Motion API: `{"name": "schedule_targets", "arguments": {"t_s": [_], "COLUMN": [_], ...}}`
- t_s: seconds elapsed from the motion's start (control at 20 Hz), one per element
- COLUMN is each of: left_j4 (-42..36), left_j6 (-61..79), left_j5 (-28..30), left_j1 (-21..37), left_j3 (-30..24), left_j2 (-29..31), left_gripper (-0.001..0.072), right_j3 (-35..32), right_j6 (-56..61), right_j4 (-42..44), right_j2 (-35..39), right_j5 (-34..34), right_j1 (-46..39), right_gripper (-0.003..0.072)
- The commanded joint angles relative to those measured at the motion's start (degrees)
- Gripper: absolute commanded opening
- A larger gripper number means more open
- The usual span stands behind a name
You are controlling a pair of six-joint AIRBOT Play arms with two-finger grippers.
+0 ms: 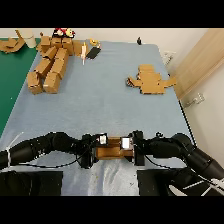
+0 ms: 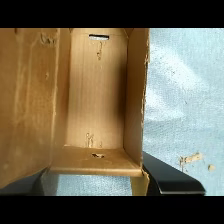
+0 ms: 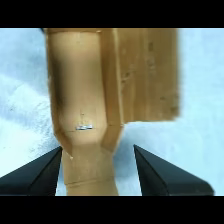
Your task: Fold the box.
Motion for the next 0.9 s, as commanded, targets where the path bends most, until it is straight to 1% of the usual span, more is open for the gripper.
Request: {"name": "schedule_targets", "arguments": {"t_s": [0.0,0.1,0.25,0.35,0.6,0.75,0.85], "left_j4": [0.04,0.02,0.04,0.04,0.02,0.02,0.02], "left_j6": [0.04,0.04,0.04,0.04,0.04,0.04,0.04], "left_j5": [0.00,0.00,0.02,0.00,0.00,0.00,0.02], "left_j1": [0.04,0.04,0.04,0.04,0.04,0.04,0.04], "left_j3": [-0.02,-0.02,-0.02,-0.02,-0.02,-0.02,-0.02], "left_j2": [0.02,0.02,0.02,0.02,0.02,0.02,0.02], "left_gripper": [0.0514,0.0514,0.0514,0.0514,0.0514,0.0514,0.0514], "right_j3": [0.04,0.04,0.04,0.04,0.02,0.02,0.02], "right_j6": [9.33,14.69,22.25,27.28,41.75,49.79,53.05], "right_j4": [-3.13,-2.14,5.42,6.01,7.13,11.43,12.55], "right_j2": [3.72,5.29,5.70,5.68,5.68,5.66,5.57], "right_j5": [0.13,0.09,-1.66,-2.89,-11.39,-14.95,-15.50], "right_j1": [-0.02,-0.02,-0.02,-0.02,-0.02,0.02,0.02], "right_gripper": [0.0707,0.0706,0.0705,0.0704,0.0704,0.0704,0.0703]}}
